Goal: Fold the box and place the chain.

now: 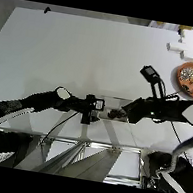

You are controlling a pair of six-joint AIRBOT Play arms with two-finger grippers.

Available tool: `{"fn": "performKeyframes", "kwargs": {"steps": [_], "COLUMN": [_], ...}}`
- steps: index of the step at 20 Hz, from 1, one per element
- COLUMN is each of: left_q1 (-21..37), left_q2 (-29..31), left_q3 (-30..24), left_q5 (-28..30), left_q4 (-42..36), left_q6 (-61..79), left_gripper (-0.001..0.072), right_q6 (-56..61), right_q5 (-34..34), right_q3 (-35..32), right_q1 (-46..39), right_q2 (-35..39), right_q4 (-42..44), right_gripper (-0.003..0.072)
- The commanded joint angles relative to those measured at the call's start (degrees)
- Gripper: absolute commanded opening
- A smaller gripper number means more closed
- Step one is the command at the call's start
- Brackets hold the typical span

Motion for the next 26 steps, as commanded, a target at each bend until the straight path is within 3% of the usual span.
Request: {"fn": "performKeyframes", "kwargs": {"steps": [1, 4, 7, 8, 11, 13, 16, 17, 19, 20, 26], "left_q1": [-0.02, -0.02, -0.02, -0.02, -0.02, -0.02, -0.02, -0.02, -0.02, -0.02, -0.02], "left_q2": [0.04, 0.04, 0.04, 0.04, 0.04, 0.04, 0.04, 0.04, 0.04, 0.04, 0.04], "left_q3": [0.04, 0.04, 0.04, 0.04, 0.04, 0.04, 0.04, 0.04, 0.04, 0.04, 0.04], "left_q5": [0.00, 0.02, 0.02, 0.02, 0.00, 0.00, 0.00, 0.02, 0.00, 0.00, 0.02], "left_q4": [0.02, 0.00, 0.02, 0.02, 0.02, 0.02, 0.00, 0.02, 0.00, 0.02, 0.02], "left_q6": [0.00, 0.00, 0.00, 0.00, 0.00, 0.00, 0.02, 0.02, 0.02, 0.00, 0.00], "left_gripper": [0.0323, 0.0323, 0.0323, 0.0323, 0.0323, 0.0323, 0.0323, 0.0323, 0.0323, 0.0323, 0.0323], "right_q6": [-3.89, -3.87, -0.22, 1.60, 8.20, 11.13, 15.58, 15.93, 16.70, 17.09, 18.80], "right_q5": [-1.70, -2.82, 4.07, 7.30, 10.69, 10.60, 4.87, 3.13, 1.64, 0.76, -4.17], "right_q3": [-2.62, -2.71, 1.81, 4.50, 8.72, 7.96, 3.58, 1.84, -0.85, -2.01, -4.68], "right_q1": [2.45, 3.19, 3.19, 3.19, -1.31, -7.58, -14.34, -15.54, -15.96, -15.96, -15.96], "right_q2": [-3.82, -5.90, -5.14, -4.94, -4.92, -6.36, -9.09, -10.38, -13.29, -14.73, -18.78], "right_q4": [-2.84, -5.20, -14.43, -19.93, -31.61, -31.54, -31.45, -31.21, -30.34, -29.38, -28.24], "right_gripper": [0.0076, 0.0247, 0.0256, 0.0236, 0.0018, 0.0017, 0.0017, 0.0028, 0.0248, 0.0324, 0.0295]}}
